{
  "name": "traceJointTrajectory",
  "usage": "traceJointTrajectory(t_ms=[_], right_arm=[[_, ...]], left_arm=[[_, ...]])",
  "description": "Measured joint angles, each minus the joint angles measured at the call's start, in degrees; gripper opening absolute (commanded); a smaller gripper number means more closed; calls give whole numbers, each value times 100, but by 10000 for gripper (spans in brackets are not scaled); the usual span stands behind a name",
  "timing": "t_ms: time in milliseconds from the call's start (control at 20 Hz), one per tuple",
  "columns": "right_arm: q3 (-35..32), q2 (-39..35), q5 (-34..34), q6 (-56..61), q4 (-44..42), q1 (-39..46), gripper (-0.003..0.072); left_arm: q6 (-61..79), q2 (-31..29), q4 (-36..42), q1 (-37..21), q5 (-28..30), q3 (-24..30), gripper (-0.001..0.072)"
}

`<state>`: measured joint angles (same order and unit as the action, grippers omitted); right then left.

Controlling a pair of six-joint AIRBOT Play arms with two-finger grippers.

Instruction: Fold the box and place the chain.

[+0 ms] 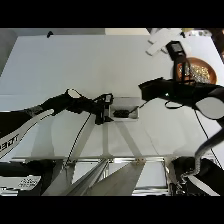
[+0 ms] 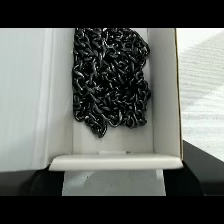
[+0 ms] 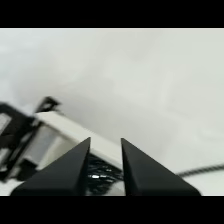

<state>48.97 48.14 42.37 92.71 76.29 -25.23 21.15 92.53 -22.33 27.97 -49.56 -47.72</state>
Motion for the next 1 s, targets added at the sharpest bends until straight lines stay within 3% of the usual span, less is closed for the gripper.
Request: traceJointTrajectory(t_ms=[150, 300, 650, 1000], right_arm=[[0, 286, 350, -140, 74, 772, 397], [26, 824, 457, -247, 201, 1150, 333], [531, 2409, 820, -273, 754, 1364, 335], [695, 3224, 1001, -273, 1036, 1384, 334]], left_arm=[[0, 0, 0, 0, 2, 0, 206], [0, 0, 0, 0, 2, 0, 206], [0, 0, 2, 0, 0, 0, 206], [2, 0, 0, 0, 2, 0, 206]])
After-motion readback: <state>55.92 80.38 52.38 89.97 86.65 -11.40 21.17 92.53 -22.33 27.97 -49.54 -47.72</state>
